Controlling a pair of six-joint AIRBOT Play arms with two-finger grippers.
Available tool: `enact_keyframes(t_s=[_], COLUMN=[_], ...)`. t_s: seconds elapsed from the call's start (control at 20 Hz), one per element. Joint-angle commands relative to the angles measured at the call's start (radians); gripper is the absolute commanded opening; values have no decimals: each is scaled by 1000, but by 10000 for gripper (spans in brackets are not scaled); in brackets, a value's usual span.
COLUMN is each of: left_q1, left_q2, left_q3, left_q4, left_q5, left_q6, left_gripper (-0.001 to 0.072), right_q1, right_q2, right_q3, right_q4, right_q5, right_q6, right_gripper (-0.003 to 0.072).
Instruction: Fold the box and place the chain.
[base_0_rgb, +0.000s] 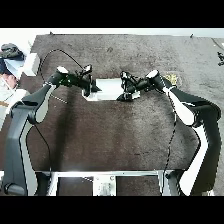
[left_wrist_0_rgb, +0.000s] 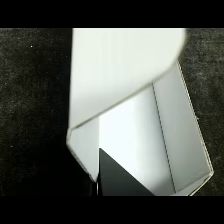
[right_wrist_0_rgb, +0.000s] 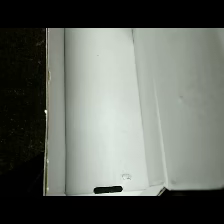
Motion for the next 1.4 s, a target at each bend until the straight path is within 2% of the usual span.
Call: enact_keyframes(t_s=[0.0,0.75,0.8,0.85,1.15,1.35], left_q1=[-1,-1,-1,-1,44,125], left_q2=[0,0,0,0,18,85], left_q3=[0,0,0,0,7,8], left_q4=[0,0,0,0,-43,-108], left_q5=[-1,-22,-35,-42,-155,-231], left_q6=[0,-1,-1,-9,-80,-82], left_gripper=[13,17,205,310,305,305], right_q1=[0,1,1,1,1,0], right_q2=[0,0,0,0,0,0], right_q3=[1,1,1,1,1,1], right_q4=[0,0,0,0,0,0], right_q5=[0,0,0,0,0,0], right_q6=[1,1,1,1,1,1], right_gripper=[466,466,467,466,466,466])
